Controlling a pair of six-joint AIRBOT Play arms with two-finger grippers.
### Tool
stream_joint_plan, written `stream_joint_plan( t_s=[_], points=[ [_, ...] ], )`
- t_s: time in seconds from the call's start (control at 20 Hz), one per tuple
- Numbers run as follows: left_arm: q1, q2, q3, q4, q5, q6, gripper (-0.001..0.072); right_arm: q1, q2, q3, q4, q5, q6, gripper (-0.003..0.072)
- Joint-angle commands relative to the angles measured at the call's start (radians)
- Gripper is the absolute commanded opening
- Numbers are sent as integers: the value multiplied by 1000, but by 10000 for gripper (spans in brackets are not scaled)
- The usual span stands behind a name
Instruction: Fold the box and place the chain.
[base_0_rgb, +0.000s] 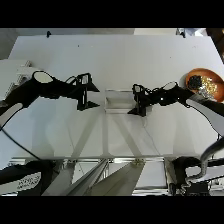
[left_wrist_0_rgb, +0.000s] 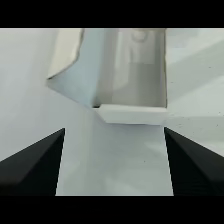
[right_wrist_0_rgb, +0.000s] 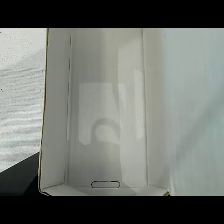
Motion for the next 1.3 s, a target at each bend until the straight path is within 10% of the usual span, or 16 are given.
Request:
stream_joint_plan(
  t_s=[0.0, 1.25],
  points=[
    [18, -115, 0, -89, -56, 193, 701, 0, 0, 1, 0, 0, 0, 526],
    [-21, -228, 53, -101, -72, 138, 701, 0, 0, 1, 0, 0, 0, 526]
  ],
)
